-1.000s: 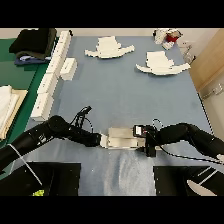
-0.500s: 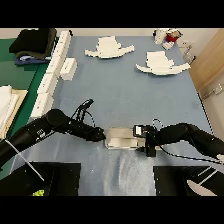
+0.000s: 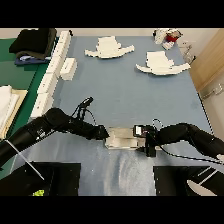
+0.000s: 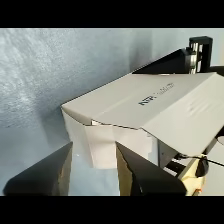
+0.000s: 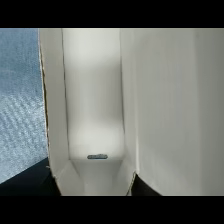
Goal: Fold the box.
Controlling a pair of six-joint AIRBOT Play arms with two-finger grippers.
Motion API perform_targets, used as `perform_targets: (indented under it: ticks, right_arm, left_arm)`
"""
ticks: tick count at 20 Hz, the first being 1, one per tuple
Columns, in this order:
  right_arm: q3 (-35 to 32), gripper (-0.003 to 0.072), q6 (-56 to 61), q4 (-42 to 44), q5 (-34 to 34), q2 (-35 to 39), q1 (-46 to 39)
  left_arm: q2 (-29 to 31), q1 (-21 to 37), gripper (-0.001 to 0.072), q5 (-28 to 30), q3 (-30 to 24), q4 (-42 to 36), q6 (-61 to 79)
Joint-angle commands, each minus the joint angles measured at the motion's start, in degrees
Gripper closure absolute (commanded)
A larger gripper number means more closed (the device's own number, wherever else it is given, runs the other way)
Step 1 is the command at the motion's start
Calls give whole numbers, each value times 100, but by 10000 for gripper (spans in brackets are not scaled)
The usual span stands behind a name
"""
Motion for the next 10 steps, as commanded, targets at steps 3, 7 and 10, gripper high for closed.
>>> perform_targets:
  ticks: [3,7,10]
  right_arm:
    - [2,171,2,0,0,-2,2]
    - [2,171,2,0,0,-2,2]
    - [2,171,2,0,0,-2,2]
  left_arm:
    - [-2,-638,279,389,98,750,-1226]
    - [-17,-1368,279,577,444,2184,-2863]
    - [-280,-1755,280,452,756,2841,-3768]
